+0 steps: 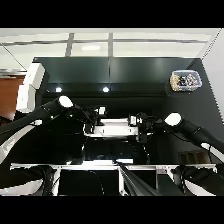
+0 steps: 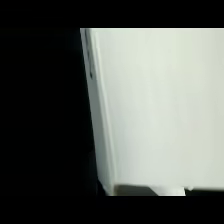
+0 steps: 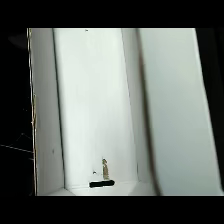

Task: Fold the box and place the chain.

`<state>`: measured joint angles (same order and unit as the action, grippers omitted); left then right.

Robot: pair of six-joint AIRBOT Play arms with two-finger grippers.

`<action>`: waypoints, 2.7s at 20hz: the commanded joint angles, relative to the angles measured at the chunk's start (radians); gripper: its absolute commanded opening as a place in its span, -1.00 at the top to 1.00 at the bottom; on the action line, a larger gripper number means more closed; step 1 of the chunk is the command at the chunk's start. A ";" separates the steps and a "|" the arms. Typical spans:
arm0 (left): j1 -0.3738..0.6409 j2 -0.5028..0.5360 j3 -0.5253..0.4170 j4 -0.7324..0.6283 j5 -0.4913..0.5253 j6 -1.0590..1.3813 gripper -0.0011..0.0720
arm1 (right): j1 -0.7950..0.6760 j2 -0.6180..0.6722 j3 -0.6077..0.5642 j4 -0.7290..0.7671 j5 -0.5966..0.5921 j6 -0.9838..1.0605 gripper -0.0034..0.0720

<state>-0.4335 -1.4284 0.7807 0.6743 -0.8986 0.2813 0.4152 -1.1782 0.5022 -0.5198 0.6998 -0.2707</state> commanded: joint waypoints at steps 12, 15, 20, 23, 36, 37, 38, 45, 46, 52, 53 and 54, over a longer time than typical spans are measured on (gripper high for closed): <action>0.000 0.000 0.000 -0.003 0.000 0.000 0.90 | -0.004 -0.047 0.000 0.003 -0.016 -0.051 -0.86; 0.000 0.000 0.000 -0.002 0.000 0.000 0.90 | -0.004 -0.047 0.000 0.003 -0.016 -0.051 -0.86; 0.000 0.000 0.000 -0.002 0.000 0.000 0.90 | -0.004 -0.047 0.000 0.003 -0.016 -0.051 -0.86; 0.000 0.000 0.000 -0.002 0.001 0.000 0.90 | -0.004 -0.047 0.000 0.003 -0.016 -0.051 -0.86; 0.001 0.030 0.001 -0.001 0.009 -0.053 0.07 | -0.004 -0.047 0.000 0.003 -0.023 -0.051 -0.32; 0.007 0.048 0.001 0.000 0.005 -0.085 -0.32 | -0.004 -0.047 0.000 0.002 -0.029 -0.051 -0.32; 0.018 0.071 0.001 0.004 -0.003 -0.126 -0.64 | -0.004 -0.047 0.000 0.002 -0.032 -0.051 -0.32; 0.132 0.307 0.000 0.217 -0.116 -0.537 -0.95 | -0.004 -0.047 0.000 0.003 -0.032 -0.051 -0.32; 0.150 0.326 0.000 0.229 -0.174 -0.626 -0.92 | -0.004 -0.047 0.000 0.003 -0.032 -0.051 -0.32; 0.098 0.329 -0.058 0.034 -0.390 -0.906 0.90 | -0.004 -0.047 0.000 0.003 -0.032 -0.051 -0.32; 0.068 0.323 -0.073 -0.032 -0.375 -0.904 0.90 | -0.004 -0.047 0.000 0.003 -0.032 -0.051 -0.32; 0.044 0.318 -0.079 -0.074 -0.342 -0.882 0.90 | -0.004 -0.047 0.000 0.003 -0.032 -0.051 -0.32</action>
<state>-0.3397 -1.1080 0.7307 0.7422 -1.2198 -0.5499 0.4118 -1.2240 0.5030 -0.5167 0.6678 -0.3218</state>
